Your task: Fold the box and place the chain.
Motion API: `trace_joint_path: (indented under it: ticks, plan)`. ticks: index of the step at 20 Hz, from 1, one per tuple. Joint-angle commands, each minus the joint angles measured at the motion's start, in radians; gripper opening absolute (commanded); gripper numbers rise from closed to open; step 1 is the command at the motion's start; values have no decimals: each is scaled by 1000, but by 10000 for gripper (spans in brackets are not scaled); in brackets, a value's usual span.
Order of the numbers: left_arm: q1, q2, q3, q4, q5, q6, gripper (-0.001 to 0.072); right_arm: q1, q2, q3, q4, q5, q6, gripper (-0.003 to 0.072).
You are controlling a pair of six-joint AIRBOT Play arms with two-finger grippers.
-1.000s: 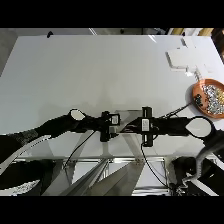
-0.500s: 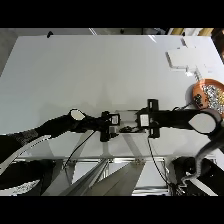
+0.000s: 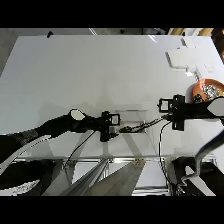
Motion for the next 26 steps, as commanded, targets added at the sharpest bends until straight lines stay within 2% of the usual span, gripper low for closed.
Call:
trace_joint_path:
  ticks: [1, 3, 8, 14, 21, 23, 26]
  plan:
    - [0, 0, 0, 0, 0, 0, 345, 6, -108, -3, -15, -81, -60, 219]
    - [0, 0, 0, 0, 0, 0, 345, 39, -166, -3, -14, -138, -64, 219]
    - [0, 0, 0, 0, 0, 0, 345, 48, -277, -4, -24, -151, -165, 219]
    - [0, 0, 0, 0, 0, 0, 345, 49, -330, -6, -32, -185, -195, 219]
    - [0, 0, 0, 0, 0, 0, 345, 48, -356, -6, -50, -167, -194, 216]
    - [0, 0, 0, 0, 0, 0, 345, 49, -356, -6, -49, -152, -194, 160]
    - [0, 0, 0, 0, 0, 0, 345, 49, -356, -6, -49, -142, -193, 160]
